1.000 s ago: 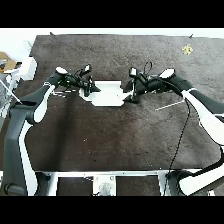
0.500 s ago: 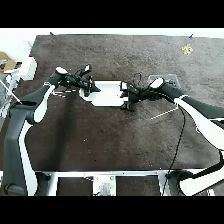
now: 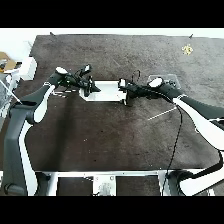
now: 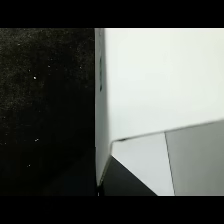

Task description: Fold the box and place the chain.

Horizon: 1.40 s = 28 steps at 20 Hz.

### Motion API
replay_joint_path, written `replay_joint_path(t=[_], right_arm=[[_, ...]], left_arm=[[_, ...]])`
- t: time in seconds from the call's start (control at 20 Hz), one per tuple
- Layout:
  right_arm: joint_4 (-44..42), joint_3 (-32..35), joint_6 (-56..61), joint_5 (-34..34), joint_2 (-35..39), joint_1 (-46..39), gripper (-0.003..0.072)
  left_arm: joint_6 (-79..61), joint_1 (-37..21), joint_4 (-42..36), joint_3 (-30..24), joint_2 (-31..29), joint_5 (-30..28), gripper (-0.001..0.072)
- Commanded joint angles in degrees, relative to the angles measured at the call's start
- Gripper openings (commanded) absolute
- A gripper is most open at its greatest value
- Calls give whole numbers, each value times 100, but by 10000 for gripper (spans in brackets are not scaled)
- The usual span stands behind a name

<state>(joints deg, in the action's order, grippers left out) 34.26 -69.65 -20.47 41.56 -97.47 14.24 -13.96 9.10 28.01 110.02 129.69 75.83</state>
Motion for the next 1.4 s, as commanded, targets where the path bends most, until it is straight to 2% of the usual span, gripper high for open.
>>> replay_joint_path(t=[0.0,0.15,0.3,0.75,1.05,1.35], right_arm=[[-313,-138,-22,-35,7,-184,685],[-726,-306,-15,289,-114,-367,675],[-205,-852,535,802,-638,-385,677],[-448,-2031,570,2636,-1652,-671,677],[-450,-2645,638,2846,-2234,-614,677],[-450,-2667,566,2855,-2350,-597,676]], left_arm=[[-2,2,0,-2,4,0,14],[-2,2,0,-2,4,0,14],[-2,2,0,-2,2,-2,14],[-2,2,0,-2,4,0,14],[-2,2,0,-2,2,0,14],[-2,2,0,-2,2,0,14]])
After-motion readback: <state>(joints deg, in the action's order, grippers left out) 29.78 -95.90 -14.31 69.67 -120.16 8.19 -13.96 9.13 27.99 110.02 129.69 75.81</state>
